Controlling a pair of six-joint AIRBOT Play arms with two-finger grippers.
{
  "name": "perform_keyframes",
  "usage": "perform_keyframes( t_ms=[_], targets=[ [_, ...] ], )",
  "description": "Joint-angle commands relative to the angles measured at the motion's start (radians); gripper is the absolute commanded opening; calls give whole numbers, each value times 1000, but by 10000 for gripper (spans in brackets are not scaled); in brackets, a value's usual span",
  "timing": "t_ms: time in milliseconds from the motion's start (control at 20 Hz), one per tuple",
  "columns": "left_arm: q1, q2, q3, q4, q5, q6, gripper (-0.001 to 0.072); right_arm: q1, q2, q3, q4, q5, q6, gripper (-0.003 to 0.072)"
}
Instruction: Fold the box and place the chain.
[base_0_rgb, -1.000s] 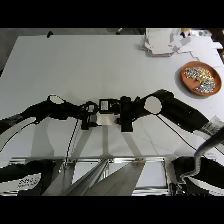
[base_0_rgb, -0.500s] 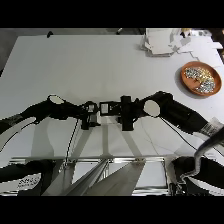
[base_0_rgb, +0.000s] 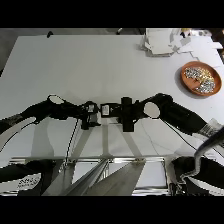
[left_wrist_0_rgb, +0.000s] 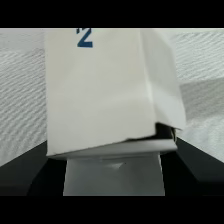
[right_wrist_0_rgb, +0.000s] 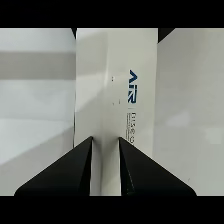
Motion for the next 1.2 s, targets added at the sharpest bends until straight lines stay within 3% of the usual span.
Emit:
perform_keyframes(
  t_ms=[0,1150],
  targets=[
    [0,0,0,1,-1,0,32,1,0,-21,-1,-57,2,154],
    [0,0,0,1,-2,0,32,1,5,-21,-1,-66,51,154]
  ],
)
